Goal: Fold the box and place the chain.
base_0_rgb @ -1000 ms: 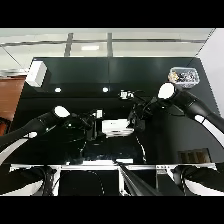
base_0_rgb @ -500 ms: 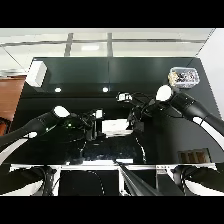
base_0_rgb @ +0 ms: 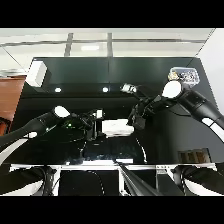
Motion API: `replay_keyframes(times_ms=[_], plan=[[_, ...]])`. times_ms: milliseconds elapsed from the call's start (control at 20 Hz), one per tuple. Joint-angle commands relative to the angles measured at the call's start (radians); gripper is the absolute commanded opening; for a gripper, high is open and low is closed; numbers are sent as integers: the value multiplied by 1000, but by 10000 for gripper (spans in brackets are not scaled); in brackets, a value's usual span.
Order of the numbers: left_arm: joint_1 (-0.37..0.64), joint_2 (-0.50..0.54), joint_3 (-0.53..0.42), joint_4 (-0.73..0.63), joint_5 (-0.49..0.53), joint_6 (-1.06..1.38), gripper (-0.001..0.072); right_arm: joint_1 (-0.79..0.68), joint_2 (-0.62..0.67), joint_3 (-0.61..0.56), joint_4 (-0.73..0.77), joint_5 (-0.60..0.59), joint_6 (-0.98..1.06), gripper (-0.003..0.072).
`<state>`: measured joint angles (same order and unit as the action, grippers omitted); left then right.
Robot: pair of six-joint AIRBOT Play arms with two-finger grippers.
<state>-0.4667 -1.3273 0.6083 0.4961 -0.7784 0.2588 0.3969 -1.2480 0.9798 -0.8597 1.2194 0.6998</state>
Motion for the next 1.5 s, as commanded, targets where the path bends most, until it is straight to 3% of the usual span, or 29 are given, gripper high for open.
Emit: replay_keyframes(times_ms=[0,200,300,550,850,1000,1200,1450], plan=[[0,-1,1,0,0,0,356,-58,18,-47,108,72,182,14],[0,-1,1,0,1,0,356,-109,-28,-206,556,-7,117,8],[0,-1,1,0,0,0,356,-103,-85,-229,645,-55,141,10],[0,-1,1,0,0,0,356,-98,-173,-230,588,-103,186,12],[0,-1,1,0,1,0,357,-79,-175,-232,370,-182,298,13],[0,-1,1,0,1,0,356,-78,-175,-229,372,-206,293,13],[0,-1,1,-4,0,-1,356,-97,-143,-134,362,-52,270,14],[17,14,1,-3,-24,-46,380,-232,14,37,245,312,292,14]])
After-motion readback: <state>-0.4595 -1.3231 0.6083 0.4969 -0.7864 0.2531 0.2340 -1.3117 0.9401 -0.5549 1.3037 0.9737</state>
